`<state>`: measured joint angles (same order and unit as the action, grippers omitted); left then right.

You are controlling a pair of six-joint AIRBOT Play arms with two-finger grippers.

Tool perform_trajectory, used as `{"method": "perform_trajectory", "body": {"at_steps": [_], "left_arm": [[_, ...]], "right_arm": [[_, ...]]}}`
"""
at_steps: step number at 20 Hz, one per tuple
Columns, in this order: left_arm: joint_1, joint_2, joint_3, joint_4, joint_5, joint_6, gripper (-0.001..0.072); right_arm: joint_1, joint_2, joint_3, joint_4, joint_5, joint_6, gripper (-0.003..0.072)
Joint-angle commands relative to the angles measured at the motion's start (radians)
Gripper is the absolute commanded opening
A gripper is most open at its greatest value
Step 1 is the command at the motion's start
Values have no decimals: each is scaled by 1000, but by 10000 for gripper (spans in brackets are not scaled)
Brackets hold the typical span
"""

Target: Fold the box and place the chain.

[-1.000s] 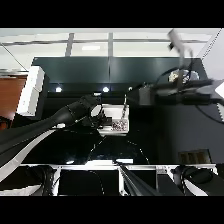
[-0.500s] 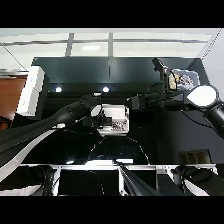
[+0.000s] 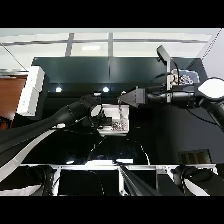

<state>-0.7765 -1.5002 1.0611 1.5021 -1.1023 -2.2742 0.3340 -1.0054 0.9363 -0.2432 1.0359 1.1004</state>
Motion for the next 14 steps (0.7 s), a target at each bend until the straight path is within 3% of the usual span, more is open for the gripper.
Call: {"method": "perform_trajectory", "body": {"at_steps": [1,5,11,12,13,14], "left_arm": [[0,-1,0,0,0,0,29],[0,-1,0,0,0,0,29],[0,-1,0,1,-2,0,29],[0,-1,0,1,-8,0,29],[0,-1,0,0,-7,0,29],[0,-1,0,0,-6,0,29]], "right_arm": [[-7,-1,5,50,5,-56,15],[-1,-12,-4,-245,-5,78,15],[51,-66,-122,-273,-101,78,18],[55,-74,-124,-287,-116,78,43],[55,-77,-124,-294,-126,78,168],[45,-76,-123,-299,-128,77,246]]}}
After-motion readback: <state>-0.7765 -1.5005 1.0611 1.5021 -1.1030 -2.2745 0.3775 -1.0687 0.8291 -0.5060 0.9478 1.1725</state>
